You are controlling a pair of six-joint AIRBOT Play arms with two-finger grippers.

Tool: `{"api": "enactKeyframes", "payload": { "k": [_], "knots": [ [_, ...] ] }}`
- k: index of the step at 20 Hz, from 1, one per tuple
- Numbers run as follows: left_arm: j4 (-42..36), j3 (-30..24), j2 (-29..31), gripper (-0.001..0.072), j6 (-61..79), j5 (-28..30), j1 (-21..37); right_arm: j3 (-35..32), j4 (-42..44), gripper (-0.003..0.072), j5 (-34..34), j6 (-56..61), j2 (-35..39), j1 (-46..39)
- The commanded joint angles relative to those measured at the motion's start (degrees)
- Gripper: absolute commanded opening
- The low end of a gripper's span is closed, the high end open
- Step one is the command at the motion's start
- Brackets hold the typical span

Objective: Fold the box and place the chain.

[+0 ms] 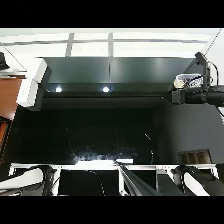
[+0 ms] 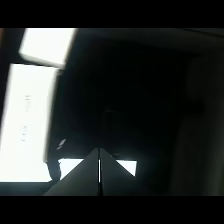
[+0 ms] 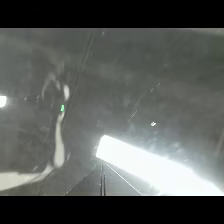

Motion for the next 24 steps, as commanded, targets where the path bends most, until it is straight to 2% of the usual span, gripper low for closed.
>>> {"api": "enactKeyframes", "payload": {
  "k": [1,3,4,7,9,11,14,24],
  "knots": [
    [-8.57,-3.65,9.73,0.0029,-1.33,-3.76,-4.02,0.13,-2.32,0.0017,-5.66,-0.44,1.51,0.04],
    [-8.52,-12.68,18.34,0.0029,0.13,3.30,-8.85,-0.37,-2.45,0.0017,-10.84,-2.54,1.53,0.04],
    [-8.55,-19.15,23.30,0.0029,0.70,7.58,-11.26,-0.83,-2.45,0.0017,-12.79,-3.82,1.60,0.04],
    [-8.46,-40.46,37.83,0.0029,1.33,18.43,-16.94,-4.79,-1.92,0.0017,-11.85,-11.45,2.89,0.04],
    [-8.09,-51.67,46.45,0.0029,1.31,23.89,-18.01,-9.68,-2.01,0.0017,-17.53,-13.35,6.03,0.02],
    [-7.37,-59.14,53.02,0.0029,1.25,27.54,-17.70,-12.68,-2.23,0.0017,-25.57,-13.07,8.41,-0.02],
    [-5.22,-62.71,57.31,0.0029,1.25,28.17,-17.68,-12.76,-2.21,0.0018,-30.64,-12.24,8.48,-0.02],
    [-5.75,-62.79,57.37,0.0031,0.57,27.58,-17.79,-12.76,-1.49,0.0019,-28.48,-11.19,8.48,0.02]
  ]
}}
